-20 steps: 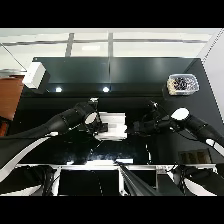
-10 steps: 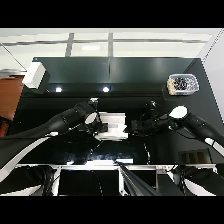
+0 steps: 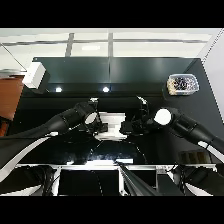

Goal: Fold the box and place the chain.

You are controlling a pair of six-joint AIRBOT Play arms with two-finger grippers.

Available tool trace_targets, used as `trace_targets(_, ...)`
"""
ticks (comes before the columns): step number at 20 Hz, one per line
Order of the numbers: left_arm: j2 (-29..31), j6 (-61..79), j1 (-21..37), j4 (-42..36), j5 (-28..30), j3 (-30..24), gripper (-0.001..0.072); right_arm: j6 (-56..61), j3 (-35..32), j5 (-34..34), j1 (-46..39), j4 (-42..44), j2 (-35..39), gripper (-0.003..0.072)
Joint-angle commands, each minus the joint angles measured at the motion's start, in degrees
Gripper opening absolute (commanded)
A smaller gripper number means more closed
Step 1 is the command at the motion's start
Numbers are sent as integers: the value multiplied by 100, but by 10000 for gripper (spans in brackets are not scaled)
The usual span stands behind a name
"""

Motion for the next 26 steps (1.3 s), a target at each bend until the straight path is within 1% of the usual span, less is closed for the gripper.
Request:
trace_targets(1,-2,2,2,0,2,-2,28,1088,243,-96,358,-1102,-15,424)
trace_targets(3,-2,0,2,0,2,-2,28,1445,323,-72,461,-1327,-46,424)
trace_targets(5,-2,0,2,0,7,-2,28,1624,404,-81,522,-1333,-127,424)
trace_targets(7,-2,0,2,2,7,-2,28,1663,507,-83,634,-1335,-234,407)
trace_targets(9,-2,2,2,2,7,-2,28,1707,625,-68,748,-1353,-358,407)
trace_targets(12,-2,2,2,2,7,-2,28,2090,710,-11,916,-1714,-463,407)
trace_targets(15,-2,2,2,2,9,-2,28,2291,710,190,979,-1961,-468,407)
trace_targets(21,-2,2,2,2,9,-2,28,2592,721,205,1056,-2103,-498,407)
trace_targets(24,-2,2,2,2,9,-2,27,2627,909,321,1056,-2109,-654,405)
trace_targets(25,-2,2,2,2,7,-2,28,2625,1019,420,1067,-2157,-741,348)
trace_targets(26,-2,2,2,2,7,-2,28,2647,1143,538,1110,-2326,-844,348)
